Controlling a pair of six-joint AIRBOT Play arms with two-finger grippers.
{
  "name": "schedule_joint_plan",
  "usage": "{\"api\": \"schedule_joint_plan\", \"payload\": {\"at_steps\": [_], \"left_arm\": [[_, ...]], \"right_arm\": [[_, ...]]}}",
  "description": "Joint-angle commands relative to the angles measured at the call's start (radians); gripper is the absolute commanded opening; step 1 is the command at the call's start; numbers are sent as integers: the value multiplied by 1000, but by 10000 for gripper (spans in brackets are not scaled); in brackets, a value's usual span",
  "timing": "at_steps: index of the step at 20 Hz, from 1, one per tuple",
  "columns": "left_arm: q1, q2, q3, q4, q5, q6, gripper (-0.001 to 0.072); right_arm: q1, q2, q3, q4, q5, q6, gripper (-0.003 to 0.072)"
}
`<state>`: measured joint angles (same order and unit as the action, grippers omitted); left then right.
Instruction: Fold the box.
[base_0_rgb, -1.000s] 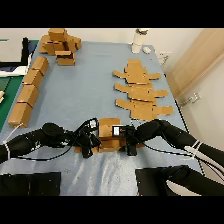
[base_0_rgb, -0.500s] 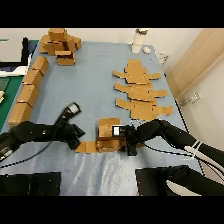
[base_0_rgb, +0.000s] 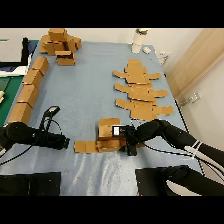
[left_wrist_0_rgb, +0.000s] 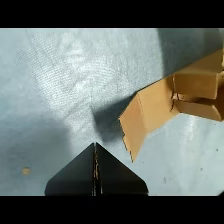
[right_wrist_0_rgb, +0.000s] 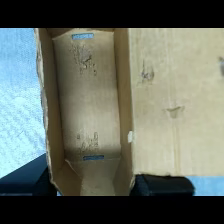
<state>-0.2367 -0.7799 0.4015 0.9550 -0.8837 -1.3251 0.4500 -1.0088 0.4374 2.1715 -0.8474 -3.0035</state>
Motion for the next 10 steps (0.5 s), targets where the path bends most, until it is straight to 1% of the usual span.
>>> {"api": "schedule_joint_plan", "payload": {"at_steps": [1, 5, 7, 8, 10], "left_arm": [[-63, -72, -12, -85, 28, -44, 12], [-156, -131, -12, -180, 128, -43, 12], [-169, -133, -12, -250, 166, 1, 12], [-169, -134, -13, -288, 170, 37, 12], [-169, -134, -25, -320, 180, 54, 12]], "right_arm": [[1, -1, 0, 0, 0, 0, 495], [1, -1, 0, 0, 0, 0, 495], [1, -1, 0, 0, 0, 0, 495], [1, -1, 0, 0, 0, 0, 495], [1, -1, 0, 0, 0, 0, 495]]}}
